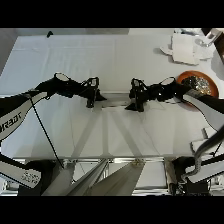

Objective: Fold the box and place the chain.

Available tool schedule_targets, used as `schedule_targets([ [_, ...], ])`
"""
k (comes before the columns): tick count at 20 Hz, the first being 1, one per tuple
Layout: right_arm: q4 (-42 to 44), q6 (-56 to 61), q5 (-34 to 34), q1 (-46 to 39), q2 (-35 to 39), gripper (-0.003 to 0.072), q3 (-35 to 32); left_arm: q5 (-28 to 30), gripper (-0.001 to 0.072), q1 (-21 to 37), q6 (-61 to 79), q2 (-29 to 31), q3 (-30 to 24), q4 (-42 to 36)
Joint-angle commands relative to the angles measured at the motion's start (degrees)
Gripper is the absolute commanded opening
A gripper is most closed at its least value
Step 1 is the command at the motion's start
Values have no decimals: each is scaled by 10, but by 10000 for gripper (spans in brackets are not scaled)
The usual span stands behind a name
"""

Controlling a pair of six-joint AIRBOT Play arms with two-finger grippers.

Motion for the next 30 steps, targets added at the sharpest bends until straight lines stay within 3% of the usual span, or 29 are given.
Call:
schedule_targets([
  [1, 0, 0, 0, 0, 0, 520, 0, -1, 14, 0, -8, 0, 0, -5],
  [14, 0, 0, 0, 0, 0, 520, 0, 0, 20, 0, -14, 0, 0, -5],
  [15, 0, 0, 0, 0, 0, 520, 0, 0, 41, 0, -14, 0, 0, -5],
  [17, 0, 0, 0, 0, 0, 520, 0, 0, 188, 0, -14, 0, 0, -5],
  [19, 0, 0, 0, 0, 0, 520, 0, 0, 273, 0, -14, 0, 0, -5],
  [25, 0, 0, 0, 0, 0, 520, 0, 0, 277, 4, -14, 18, 0, -5],
  [30, 0, 0, 0, 0, 0, 520, 0, 0, 276, 51, -31, 71, 0, 11],
])
